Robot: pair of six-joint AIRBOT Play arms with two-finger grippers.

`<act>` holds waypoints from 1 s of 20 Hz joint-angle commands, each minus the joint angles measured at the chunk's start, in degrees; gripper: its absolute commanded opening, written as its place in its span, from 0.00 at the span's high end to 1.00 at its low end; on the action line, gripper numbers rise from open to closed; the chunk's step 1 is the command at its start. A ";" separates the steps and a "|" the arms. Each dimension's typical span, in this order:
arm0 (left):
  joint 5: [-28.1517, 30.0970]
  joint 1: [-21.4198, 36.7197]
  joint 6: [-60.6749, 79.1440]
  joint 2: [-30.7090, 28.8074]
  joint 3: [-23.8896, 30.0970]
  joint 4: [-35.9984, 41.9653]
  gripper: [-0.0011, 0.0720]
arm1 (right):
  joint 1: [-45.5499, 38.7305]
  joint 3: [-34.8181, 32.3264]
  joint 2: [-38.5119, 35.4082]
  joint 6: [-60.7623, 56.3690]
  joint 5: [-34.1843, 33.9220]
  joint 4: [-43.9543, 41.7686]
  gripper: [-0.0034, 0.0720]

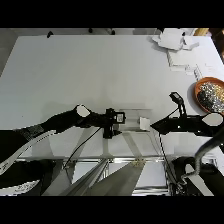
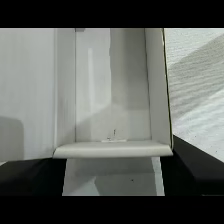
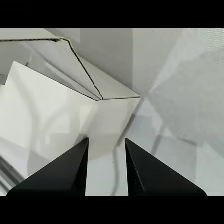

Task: Fold the box and place the chain.

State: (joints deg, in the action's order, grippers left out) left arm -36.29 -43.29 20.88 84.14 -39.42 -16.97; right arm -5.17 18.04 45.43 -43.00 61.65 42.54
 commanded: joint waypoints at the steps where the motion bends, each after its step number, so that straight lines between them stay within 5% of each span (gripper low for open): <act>1: 0.04 -0.02 0.13 -0.04 0.00 0.02 0.61 | 0.07 0.04 -0.33 -0.04 0.52 -3.87 0.56; 9: 0.04 -0.02 0.13 -0.04 0.00 0.00 0.61 | 0.04 0.15 -0.26 -10.21 0.59 5.75 0.57; 20: 0.04 -0.02 0.11 -0.04 0.00 0.00 0.61 | 0.04 4.26 -0.28 -12.11 6.25 4.98 0.56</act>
State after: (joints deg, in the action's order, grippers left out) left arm -36.21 -43.31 21.06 84.14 -39.42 -16.95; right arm -5.08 21.91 45.17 -54.26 66.78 47.44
